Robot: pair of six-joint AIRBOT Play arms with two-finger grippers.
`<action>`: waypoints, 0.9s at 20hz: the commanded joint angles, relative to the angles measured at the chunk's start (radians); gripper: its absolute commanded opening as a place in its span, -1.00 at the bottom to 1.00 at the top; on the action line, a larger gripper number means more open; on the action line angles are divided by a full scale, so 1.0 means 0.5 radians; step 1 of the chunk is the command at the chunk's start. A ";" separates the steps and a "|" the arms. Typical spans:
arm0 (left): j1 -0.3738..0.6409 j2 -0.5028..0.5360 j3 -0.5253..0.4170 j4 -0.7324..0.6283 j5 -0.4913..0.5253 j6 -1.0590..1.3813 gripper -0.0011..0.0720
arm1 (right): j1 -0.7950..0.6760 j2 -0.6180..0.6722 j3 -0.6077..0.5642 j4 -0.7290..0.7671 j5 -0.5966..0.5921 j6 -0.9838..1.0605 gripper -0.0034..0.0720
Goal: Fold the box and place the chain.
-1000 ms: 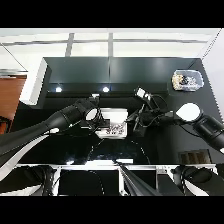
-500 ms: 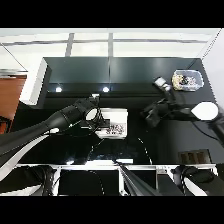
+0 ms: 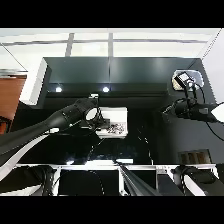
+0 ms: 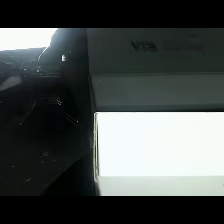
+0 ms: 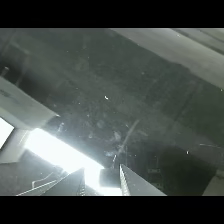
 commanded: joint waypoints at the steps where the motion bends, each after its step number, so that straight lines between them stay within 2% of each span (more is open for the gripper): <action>1: 0.002 0.040 0.053 0.016 -0.043 -0.097 0.06 | -0.011 0.006 -0.001 -0.009 0.037 0.017 -0.27; 2: 0.002 0.060 0.081 0.046 -0.078 -0.117 0.41 | -0.012 0.006 -0.001 -0.009 0.037 0.018 -0.27; 6: -0.024 0.267 0.131 0.124 -0.121 0.186 0.43 | -0.012 0.005 -0.001 -0.009 0.036 0.018 -0.27; 8: -0.050 0.452 0.121 0.194 -0.257 0.550 0.43 | -0.011 0.006 -0.001 -0.009 0.037 0.019 -0.27; 10: -0.042 0.645 0.026 0.387 -0.478 0.727 0.44 | -0.012 0.006 -0.001 -0.009 0.035 0.018 -0.27; 11: -0.002 0.764 -0.063 0.478 -0.491 0.805 0.44 | -0.012 0.005 -0.001 -0.009 0.034 0.019 -0.27; 13: 0.195 0.981 -0.243 0.491 -0.459 0.874 0.62 | -0.012 0.005 -0.005 -0.009 0.035 0.019 -0.27; 15: 0.516 1.170 -0.451 0.208 -0.342 1.261 0.62 | -0.011 0.005 -0.023 -0.009 0.034 0.020 -0.27; 17: 0.740 1.301 -0.652 -0.454 -0.254 2.270 0.63 | -0.012 0.005 -0.057 -0.008 0.035 0.039 -0.27; 18: 0.774 1.318 -0.737 -0.674 -0.227 2.686 1.00 | -0.012 0.005 -0.074 -0.009 0.037 0.067 -0.27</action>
